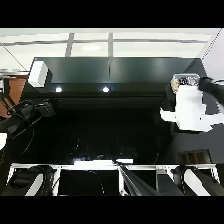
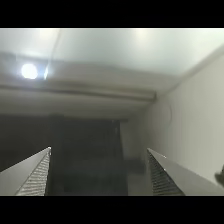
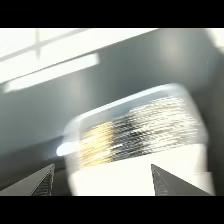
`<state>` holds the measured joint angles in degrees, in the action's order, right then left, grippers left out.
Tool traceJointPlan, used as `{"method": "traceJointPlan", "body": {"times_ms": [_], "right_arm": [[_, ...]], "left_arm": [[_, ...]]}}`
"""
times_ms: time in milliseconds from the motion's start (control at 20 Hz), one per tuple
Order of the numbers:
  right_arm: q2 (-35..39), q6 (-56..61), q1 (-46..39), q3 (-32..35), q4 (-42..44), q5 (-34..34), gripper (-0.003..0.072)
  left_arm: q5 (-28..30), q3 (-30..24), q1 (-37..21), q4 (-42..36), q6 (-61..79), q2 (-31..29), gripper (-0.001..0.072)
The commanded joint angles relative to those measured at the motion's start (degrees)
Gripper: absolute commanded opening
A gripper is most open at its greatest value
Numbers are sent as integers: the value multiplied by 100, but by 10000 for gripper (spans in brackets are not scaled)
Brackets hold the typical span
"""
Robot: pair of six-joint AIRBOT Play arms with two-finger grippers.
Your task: Fold the box and place the chain.
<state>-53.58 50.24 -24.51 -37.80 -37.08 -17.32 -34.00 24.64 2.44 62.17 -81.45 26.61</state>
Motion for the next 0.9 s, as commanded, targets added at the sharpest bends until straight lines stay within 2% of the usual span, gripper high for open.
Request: {"method": "traceJointPlan", "body": {"times_ms": [0, 100, 200, 250, 450, 600, 700, 750, 850], "right_arm": [[-817, 953, -1405, -922, -1239, -1012, 720], [-1392, 1646, -2201, -1517, -2446, -2256, 720], [-1965, 1519, -2728, -1952, -3578, -3665, 720], [-2133, 1526, -2887, -2015, -3814, -3963, 720], [-2315, 977, -3049, -2013, -3746, -4009, 720], [-2509, -372, -3049, -2015, -2671, -4186, 720], [-2841, -702, -3049, -2015, -2131, -4476, 720], [-3018, -702, -3047, -2015, -2124, -4625, 699], [-3180, -758, -3049, -2015, -2120, -4677, 450]], "left_arm": [[-535, -7, 0, -72, 0, 15, 707], [-557, -31, 0, -74, 0, 17, 707], [-570, -68, 0, -74, 0, 22, 706], [-599, -68, 0, -74, 0, 31, 706], [-743, -70, 0, -79, 0, 39, 706], [-739, -70, 0, -76, 0, 39, 706], [-739, -70, 0, -76, -2, 42, 706], [-739, -70, 0, -79, -2, 39, 705], [-741, -70, 0, -98, -2, 39, 705]]}}
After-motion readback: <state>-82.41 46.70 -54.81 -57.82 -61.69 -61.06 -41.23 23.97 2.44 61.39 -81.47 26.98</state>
